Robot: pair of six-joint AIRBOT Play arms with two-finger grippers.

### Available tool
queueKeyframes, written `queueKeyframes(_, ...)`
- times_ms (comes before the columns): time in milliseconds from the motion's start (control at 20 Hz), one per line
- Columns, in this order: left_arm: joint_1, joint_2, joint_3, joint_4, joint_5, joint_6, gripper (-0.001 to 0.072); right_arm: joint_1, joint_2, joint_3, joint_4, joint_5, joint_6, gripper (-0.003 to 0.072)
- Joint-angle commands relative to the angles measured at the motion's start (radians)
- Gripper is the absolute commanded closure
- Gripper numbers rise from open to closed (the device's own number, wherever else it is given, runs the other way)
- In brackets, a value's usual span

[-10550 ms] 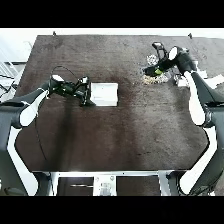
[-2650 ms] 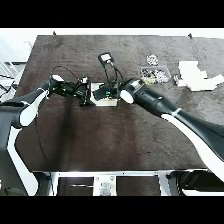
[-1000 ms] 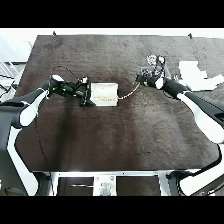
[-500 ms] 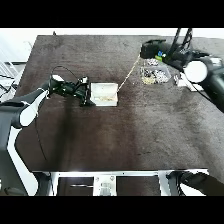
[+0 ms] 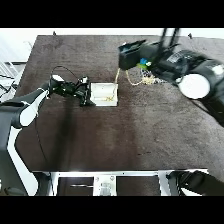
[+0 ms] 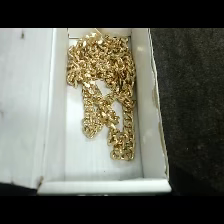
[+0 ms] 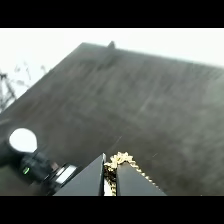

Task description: Fold the box and place the chain.

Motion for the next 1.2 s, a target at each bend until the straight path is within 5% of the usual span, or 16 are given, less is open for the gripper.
queueKeyframes(0,0.0,0.0,0.0,0.0,-0.001,0.0,0.0234,0.052,-0.092,-0.005,-0.006,0.005,0.052,0.068)
queueKeyframes(650,0.0,0.0,0.0,0.0,0.0,0.0,0.0234,0.078,-0.46,-0.032,0.032,-0.046,0.134,0.0677)
queueKeyframes(700,0.0,0.0,0.0,0.0,0.0,0.0,0.0234,0.065,-0.486,-0.034,0.032,-0.047,0.134,0.0634)
queueKeyframes(800,0.0,0.0,0.0,0.0,0.0,0.0,0.0234,0.037,-0.489,-0.034,0.031,-0.045,0.134,0.0258)
queueKeyframes(1150,0.0,0.0,0.0,0.0,0.0,0.0,0.0234,-0.148,-0.278,-0.1,-0.137,0.113,0.116,0.0236)
